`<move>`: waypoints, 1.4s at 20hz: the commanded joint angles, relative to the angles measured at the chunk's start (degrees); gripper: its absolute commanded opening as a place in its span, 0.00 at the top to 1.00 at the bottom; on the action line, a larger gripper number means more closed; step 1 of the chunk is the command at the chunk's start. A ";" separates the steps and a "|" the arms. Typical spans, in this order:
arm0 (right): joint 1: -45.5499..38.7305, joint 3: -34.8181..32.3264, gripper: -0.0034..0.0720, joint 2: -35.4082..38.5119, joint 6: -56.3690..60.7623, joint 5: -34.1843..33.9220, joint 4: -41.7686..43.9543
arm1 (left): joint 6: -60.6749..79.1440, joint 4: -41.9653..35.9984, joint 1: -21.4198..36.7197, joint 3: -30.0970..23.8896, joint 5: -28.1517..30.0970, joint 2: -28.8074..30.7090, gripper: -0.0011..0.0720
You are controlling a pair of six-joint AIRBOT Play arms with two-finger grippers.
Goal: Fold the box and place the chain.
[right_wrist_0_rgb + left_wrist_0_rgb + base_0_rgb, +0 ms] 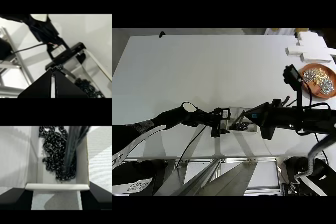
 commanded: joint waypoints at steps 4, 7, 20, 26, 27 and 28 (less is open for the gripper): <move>1.05 0.04 0.94 -9.49 8.39 3.23 -19.87 | 0.00 0.00 0.00 0.02 0.02 0.00 0.89; 1.05 0.04 0.93 -13.99 8.28 5.38 -20.50 | -0.02 0.00 0.00 0.02 0.02 0.00 0.89; -18.21 6.78 0.94 -17.07 22.56 16.06 -39.12 | -0.02 0.00 0.00 0.02 0.02 0.00 0.89; -21.14 2.19 0.59 -26.58 27.39 2.54 -41.70 | 0.00 0.00 0.00 0.02 0.00 0.00 0.89; -21.14 2.19 0.59 -28.48 28.41 1.18 -41.75 | 0.00 0.00 0.00 0.02 0.02 0.00 0.89; -21.14 2.19 0.59 -29.99 28.87 -0.09 -41.72 | 0.00 0.00 0.00 0.02 0.02 0.00 0.89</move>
